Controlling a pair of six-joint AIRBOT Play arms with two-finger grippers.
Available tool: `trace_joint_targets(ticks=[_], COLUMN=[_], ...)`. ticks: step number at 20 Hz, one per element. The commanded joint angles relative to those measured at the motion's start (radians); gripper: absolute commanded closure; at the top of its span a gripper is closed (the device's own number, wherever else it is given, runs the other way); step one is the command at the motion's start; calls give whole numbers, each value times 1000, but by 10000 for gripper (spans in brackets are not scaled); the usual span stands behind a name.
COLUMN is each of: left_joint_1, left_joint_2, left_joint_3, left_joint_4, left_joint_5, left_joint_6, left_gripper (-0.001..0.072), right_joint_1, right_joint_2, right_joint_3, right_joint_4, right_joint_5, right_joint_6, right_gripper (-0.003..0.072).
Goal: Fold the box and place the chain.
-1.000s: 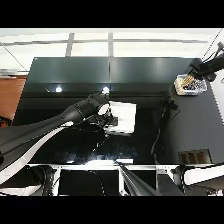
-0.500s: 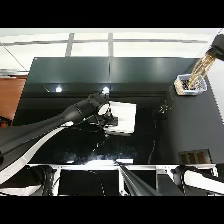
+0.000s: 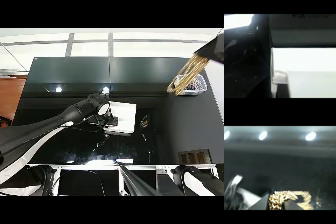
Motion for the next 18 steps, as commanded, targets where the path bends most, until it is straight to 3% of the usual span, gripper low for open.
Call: trace_joint_targets(ticks=[1, 6, 11, 18], left_joint_1=[1, 1, 1, 1], left_joint_2=[1, 1, 1, 1], left_joint_3=[0, 0, 0, 0], left_joint_4=[0, 0, 0, 0], left_joint_5=[0, 1, 1, 1], left_joint_6=[0, 0, 0, 0], left_gripper=[682, 682, 682, 683], right_joint_1=[109, 264, 351, 406], right_joint_2=[52, 53, 48, -6], right_joint_3=[-97, -245, -315, -402], right_joint_4=[59, 133, 229, 214], right_joint_5=[86, 93, -29, -109], right_joint_6=[-54, -98, -105, -109], right_gripper=[671, 671, 670, 670])
